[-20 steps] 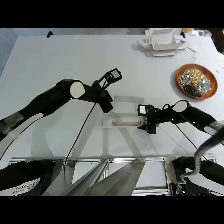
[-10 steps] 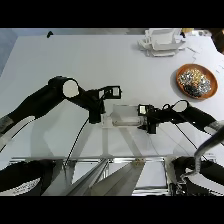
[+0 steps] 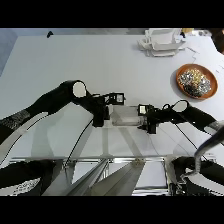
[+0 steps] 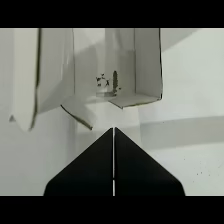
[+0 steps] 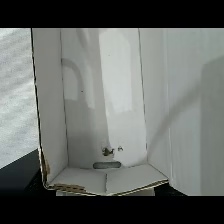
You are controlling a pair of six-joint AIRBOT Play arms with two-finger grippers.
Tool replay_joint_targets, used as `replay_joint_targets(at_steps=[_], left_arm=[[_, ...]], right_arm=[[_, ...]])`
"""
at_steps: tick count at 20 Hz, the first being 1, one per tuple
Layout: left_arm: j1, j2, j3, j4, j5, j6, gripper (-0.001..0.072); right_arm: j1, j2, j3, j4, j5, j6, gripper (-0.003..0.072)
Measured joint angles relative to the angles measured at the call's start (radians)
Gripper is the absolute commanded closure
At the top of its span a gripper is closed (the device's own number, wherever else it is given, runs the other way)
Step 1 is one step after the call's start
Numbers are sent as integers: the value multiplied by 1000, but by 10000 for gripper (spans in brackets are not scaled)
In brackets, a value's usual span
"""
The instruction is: Fold the box and place the chain.
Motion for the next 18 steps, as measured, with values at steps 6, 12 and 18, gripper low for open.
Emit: replay_joint_targets(at_steps=[6, 12, 18], left_arm=[[31, -4, -76, 0, 17, 180, 533], [24, -5, -91, -48, 142, 293, 426], [-26, -5, -93, -73, 188, 315, 436]], right_arm=[[0, 0, 0, 0, 0, 0, 307], [0, 0, 0, 0, 0, 0, 307], [0, 0, 0, 0, 0, 0, 307]])
